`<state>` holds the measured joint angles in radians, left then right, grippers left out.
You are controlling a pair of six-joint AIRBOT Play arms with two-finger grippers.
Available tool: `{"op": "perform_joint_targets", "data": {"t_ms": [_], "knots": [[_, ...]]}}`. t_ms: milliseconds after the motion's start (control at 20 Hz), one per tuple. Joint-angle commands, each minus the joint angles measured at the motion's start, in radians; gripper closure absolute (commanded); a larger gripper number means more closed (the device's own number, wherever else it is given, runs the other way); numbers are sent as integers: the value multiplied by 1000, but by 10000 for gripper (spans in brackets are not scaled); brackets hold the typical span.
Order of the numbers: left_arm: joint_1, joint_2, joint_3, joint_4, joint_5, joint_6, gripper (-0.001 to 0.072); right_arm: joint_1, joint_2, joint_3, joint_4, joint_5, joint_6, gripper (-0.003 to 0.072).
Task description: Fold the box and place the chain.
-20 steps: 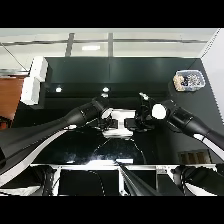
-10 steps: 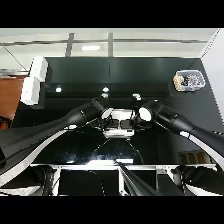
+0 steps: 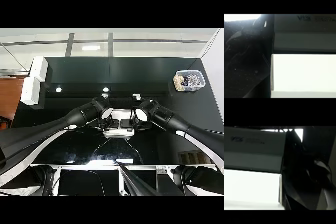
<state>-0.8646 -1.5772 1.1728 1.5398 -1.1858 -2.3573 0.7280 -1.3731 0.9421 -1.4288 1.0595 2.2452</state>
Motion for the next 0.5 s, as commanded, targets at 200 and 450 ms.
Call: {"op": "perform_joint_targets", "data": {"t_ms": [200, 450], "knots": [[0, 0, 0, 0, -3, 0, 678, 2, -24, 1, -3, -6, 42, 451], [0, 0, 0, 0, -3, 0, 678, 2, -24, 1, -3, -6, 74, 668]]}}
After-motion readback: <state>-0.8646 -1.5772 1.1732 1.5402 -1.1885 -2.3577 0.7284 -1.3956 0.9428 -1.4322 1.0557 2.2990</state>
